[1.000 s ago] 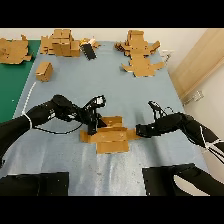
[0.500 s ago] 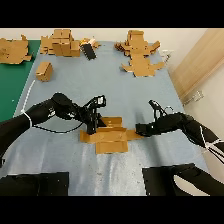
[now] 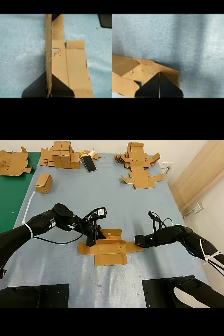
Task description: Fold the box.
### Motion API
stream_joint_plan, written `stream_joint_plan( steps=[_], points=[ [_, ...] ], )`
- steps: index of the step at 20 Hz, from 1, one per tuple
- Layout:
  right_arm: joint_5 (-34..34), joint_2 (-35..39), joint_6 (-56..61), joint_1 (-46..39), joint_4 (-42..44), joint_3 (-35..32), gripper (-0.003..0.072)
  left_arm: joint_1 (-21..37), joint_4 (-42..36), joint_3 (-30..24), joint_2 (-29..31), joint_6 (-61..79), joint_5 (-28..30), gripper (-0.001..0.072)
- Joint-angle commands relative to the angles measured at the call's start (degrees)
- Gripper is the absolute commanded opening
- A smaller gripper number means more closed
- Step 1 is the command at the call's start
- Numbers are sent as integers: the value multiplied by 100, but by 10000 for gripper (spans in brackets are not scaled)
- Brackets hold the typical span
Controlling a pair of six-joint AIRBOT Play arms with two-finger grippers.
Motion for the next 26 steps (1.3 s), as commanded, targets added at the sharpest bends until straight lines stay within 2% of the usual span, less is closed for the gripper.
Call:
stream_joint_plan(
  steps=[1,8,13,17,21,23,26],
  points=[
    [74,-4,0,68,-11,-2,1,-26,50,15,-31,-22,4,11],
    [146,168,-155,81,-28,0,1,15,48,17,-28,-13,46,11],
    [341,1257,-219,614,-348,-2,1,15,46,17,-24,28,24,11],
    [339,1886,-214,1781,-1130,-2,0,13,4,17,-26,28,31,11],
    [203,1917,-131,3633,-2002,-33,0,13,4,17,-26,28,31,11],
    [140,1926,640,4791,-2750,-168,0,13,2,17,-26,28,33,11],
    [260,1858,1797,6183,-4457,-621,12,13,2,17,-26,28,28,11]
  ],
)
